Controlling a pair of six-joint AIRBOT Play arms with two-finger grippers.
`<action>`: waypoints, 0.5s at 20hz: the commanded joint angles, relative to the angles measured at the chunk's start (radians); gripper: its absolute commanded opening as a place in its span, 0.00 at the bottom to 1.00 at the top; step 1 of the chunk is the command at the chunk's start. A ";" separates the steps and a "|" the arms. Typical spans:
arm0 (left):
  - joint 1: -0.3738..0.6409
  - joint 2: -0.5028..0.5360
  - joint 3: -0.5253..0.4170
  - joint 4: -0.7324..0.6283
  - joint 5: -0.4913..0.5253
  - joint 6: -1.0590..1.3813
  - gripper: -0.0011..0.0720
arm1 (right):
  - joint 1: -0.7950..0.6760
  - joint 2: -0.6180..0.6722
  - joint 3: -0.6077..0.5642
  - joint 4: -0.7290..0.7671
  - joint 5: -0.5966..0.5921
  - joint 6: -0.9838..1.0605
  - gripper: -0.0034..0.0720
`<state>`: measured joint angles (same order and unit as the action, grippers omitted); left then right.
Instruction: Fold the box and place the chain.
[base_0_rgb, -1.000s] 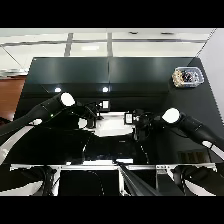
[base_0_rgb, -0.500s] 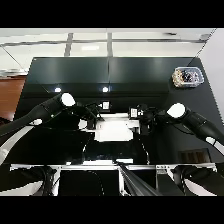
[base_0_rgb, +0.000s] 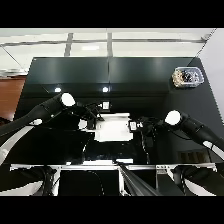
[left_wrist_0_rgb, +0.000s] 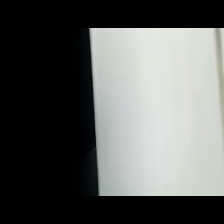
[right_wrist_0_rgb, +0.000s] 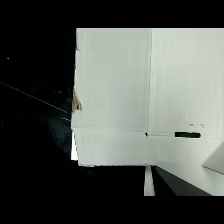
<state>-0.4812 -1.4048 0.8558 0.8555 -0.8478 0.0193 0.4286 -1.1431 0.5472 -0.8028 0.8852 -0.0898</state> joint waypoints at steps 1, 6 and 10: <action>0.000 0.000 0.000 0.000 -0.001 -0.001 0.05 | 0.044 0.000 -0.006 -0.004 -0.048 -0.001 0.98; 0.000 0.000 0.000 0.000 -0.002 -0.001 0.05 | 0.090 0.000 -0.006 0.085 -0.190 -0.001 0.98; 0.000 0.000 0.000 0.000 -0.002 -0.001 0.05 | 0.090 0.000 -0.006 0.096 -0.236 -0.001 0.98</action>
<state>-0.4812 -1.4048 0.8558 0.8555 -0.8486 0.0189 0.5114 -1.1431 0.5411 -0.7292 0.7086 -0.0929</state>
